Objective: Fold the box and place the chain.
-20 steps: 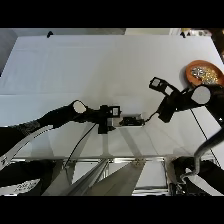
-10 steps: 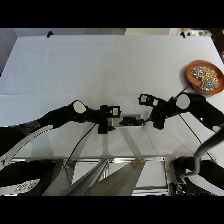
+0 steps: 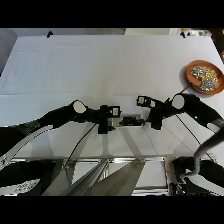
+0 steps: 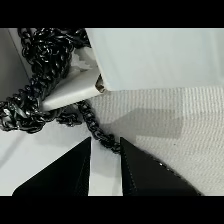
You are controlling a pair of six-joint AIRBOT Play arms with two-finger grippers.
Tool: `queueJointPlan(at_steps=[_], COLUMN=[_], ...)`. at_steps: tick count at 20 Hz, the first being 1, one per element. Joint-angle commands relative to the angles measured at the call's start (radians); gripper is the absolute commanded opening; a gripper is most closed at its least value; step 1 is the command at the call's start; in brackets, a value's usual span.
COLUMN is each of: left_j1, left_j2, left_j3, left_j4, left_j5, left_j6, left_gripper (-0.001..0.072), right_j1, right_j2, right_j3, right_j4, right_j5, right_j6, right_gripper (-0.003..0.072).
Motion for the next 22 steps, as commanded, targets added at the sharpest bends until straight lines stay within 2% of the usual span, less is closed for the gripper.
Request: queueJointPlan(at_steps=[1, 2, 5, 7, 9, 13, 17, 20, 22], left_j1=[0.0, 0.0, 0.0, 0.0, 0.0, 0.0, 0.0, 0.0, 0.0], left_j2=[0.001, 0.001, 0.001, 0.001, 0.001, 0.001, 0.001, 0.001, 0.001], left_j3=[0.0, 0.0, 0.0, 0.0, 0.0, 0.0, 0.0, 0.0, 0.0], left_j4=[0.0, 0.0, 0.0, 0.0, 0.0, 0.0, 0.0, 0.0, 0.0], left_j5=[0.0, 0.0, 0.0, 0.0, 0.0, 0.0, 0.0, 0.0, 0.0], left_j6=[0.0, 0.0, 0.0, 0.0, 0.0, 0.0, 0.0, 0.0, 0.0], left_gripper=[0.0013, 0.0013, 0.0013, 0.0013, 0.0013, 0.0013, 0.0013, 0.0013, 0.0013], right_j1=[0.001, 0.001, 0.001, 0.001, 0.001, 0.001, 0.001, 0.001, 0.001], right_j2=[-0.002, -0.002, -0.002, -0.002, -0.002, 0.05, 0.21, 0.325, 0.357], right_j3=[-0.023, -0.033, -0.038, -0.038, -0.038, -0.037, -0.032, 0.018, 0.095], right_j4=[0.0, 0.0, -0.002, 0.0, 0.0, -0.097, -0.22, -0.206, -0.16], right_j5=[-0.019, -0.021, -0.034, -0.046, -0.047, -0.038, 0.04, 0.141, 0.229], right_j6=[-0.001, -0.001, -0.001, 0.0, 0.0, 0.076, 0.087, 0.087, 0.088], right_gripper=[0.0179, 0.0177, 0.0108, 0.0096, 0.0018, 0.0018, 0.0018, 0.0018, 0.0018])
